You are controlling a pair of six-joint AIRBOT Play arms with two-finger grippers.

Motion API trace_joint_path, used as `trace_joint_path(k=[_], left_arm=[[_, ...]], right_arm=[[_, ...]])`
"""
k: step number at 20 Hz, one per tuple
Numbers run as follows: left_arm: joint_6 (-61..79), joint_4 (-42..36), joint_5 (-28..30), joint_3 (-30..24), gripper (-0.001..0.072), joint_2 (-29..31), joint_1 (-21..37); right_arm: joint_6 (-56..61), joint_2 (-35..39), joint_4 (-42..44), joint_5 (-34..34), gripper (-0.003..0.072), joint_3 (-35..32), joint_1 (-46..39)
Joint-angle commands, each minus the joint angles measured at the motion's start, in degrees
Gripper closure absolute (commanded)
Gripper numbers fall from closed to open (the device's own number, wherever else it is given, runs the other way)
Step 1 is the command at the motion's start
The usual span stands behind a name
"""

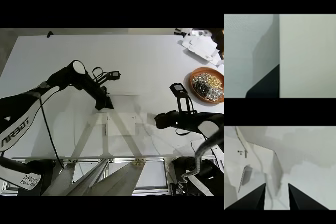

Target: Fold the box and place the chain.

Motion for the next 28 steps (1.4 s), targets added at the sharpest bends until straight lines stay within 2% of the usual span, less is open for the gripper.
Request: trace_joint_path(k=[1, 4, 8, 13, 16, 28], left_arm=[[6.14, -3.54, 8.90, -11.80, 0.0711, 8.39, -1.92], [8.55, -6.16, 12.63, -16.57, 0.0710, 9.94, -4.79], [9.40, -5.29, 18.16, -16.85, 0.0707, 8.63, -7.58], [10.69, -2.56, 22.62, -16.85, 0.0708, 7.13, -8.07], [18.08, -2.99, 22.97, -16.85, 0.0706, 6.60, -8.09], [13.79, -3.34, 23.89, -16.85, 0.0706, 6.62, -8.07]], right_arm=[[-1.62, 7.63, -0.90, 8.57, 0.0371, 0.76, 0.02], [-1.62, 10.34, -0.85, 9.38, 0.0371, 0.76, 0.02], [-1.62, 10.47, -0.81, 9.49, 0.0371, 0.74, 0.02], [-1.62, 10.47, -0.85, 9.11, 0.0372, 0.72, 0.02], [-2.95, 10.47, -0.85, 8.83, 0.0372, 0.72, 0.02], [-4.59, 10.47, -1.16, 8.74, 0.0372, 0.72, 0.02]])
